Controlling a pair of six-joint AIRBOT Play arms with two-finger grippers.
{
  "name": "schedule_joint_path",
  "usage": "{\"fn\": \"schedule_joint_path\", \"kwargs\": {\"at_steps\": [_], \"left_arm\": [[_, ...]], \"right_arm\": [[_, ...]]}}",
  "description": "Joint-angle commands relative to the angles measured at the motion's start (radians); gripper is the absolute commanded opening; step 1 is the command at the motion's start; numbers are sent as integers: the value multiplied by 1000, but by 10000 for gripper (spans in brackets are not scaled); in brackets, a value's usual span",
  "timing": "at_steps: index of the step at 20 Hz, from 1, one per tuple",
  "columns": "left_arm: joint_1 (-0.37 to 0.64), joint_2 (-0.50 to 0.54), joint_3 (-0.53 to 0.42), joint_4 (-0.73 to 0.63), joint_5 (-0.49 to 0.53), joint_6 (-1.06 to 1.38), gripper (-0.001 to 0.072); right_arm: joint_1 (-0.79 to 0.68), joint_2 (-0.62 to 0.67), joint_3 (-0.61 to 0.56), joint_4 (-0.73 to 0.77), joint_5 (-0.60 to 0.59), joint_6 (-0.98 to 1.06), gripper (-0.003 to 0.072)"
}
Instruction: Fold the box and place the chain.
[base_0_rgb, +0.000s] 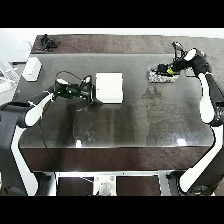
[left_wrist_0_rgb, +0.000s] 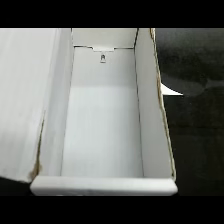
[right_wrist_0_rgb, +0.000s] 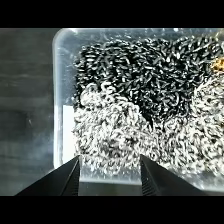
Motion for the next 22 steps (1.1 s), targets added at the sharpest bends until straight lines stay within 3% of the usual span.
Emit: {"fn": "schedule_joint_path", "kwargs": {"at_steps": [1,4,7,8,14,22], "left_arm": [[1,0,0,0,0,0,290],[1,0,0,0,0,0,290],[1,0,0,0,0,0,290],[1,0,0,0,0,0,290],[1,0,0,0,0,0,290],[1,0,0,0,0,0,290]], "right_arm": [[2,-36,1,56,-10,-10,425],[2,-52,1,54,-11,-10,338],[2,-55,3,53,-12,-12,54],[2,-55,12,53,-12,-14,6],[14,20,84,49,12,2,3],[95,326,84,-79,55,2,3]]}}
